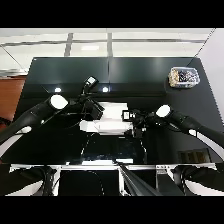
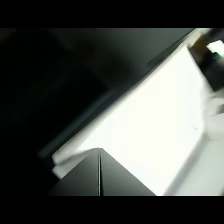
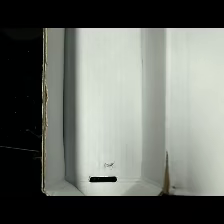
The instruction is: Fold the box and place the chain.
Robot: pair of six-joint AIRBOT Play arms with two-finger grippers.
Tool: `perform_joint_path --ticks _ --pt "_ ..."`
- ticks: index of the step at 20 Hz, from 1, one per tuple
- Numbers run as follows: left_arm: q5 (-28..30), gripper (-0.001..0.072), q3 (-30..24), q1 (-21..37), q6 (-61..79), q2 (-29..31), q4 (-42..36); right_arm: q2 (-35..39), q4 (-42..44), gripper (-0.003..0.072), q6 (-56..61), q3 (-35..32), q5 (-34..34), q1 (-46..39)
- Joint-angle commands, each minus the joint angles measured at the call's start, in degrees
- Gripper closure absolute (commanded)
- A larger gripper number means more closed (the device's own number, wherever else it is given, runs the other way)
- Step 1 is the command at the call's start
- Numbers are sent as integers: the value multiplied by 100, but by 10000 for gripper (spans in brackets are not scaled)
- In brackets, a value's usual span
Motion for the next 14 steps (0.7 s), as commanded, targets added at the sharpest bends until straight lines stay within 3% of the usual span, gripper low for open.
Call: perform_joint_path --ticks 1,10,12,14 --pt "-437 681 140 140 17 -413 208 0 0 458 0 2 2 2" --pt "-1257 682 179 433 48 -577 203 0 2 457 0 2 2 2" --pt "-1755 684 323 699 52 -444 243 0 2 458 0 2 0 2" --pt "-1856 685 380 1016 28 -15 535 0 2 458 0 2 0 2"
